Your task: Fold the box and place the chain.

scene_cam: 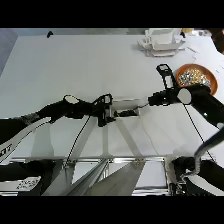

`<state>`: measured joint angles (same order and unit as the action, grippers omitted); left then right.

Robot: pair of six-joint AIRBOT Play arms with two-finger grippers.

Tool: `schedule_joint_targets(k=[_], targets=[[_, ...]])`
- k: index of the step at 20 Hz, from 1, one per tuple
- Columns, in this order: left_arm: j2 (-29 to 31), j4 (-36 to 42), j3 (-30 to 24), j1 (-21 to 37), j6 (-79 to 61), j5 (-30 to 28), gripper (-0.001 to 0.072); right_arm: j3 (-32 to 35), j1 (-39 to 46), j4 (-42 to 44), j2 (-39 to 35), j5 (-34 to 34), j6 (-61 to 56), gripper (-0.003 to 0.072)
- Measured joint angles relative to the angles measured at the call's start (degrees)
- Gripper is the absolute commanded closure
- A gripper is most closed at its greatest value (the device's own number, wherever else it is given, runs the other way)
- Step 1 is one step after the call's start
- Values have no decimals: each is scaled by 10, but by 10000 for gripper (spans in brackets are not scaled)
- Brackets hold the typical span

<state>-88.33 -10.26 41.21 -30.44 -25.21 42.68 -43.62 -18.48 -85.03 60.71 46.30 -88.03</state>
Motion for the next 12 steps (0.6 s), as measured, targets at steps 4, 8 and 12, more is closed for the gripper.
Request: schedule_joint_targets(k=[4,8,12], targets=[[0,0,0,0,0,0,457,0,-55,37,-80,26,1,677],[0,0,0,0,0,0,457,0,-121,79,-136,26,2,677],[0,0,0,0,0,0,457,1,-179,96,-151,-9,7,677]])
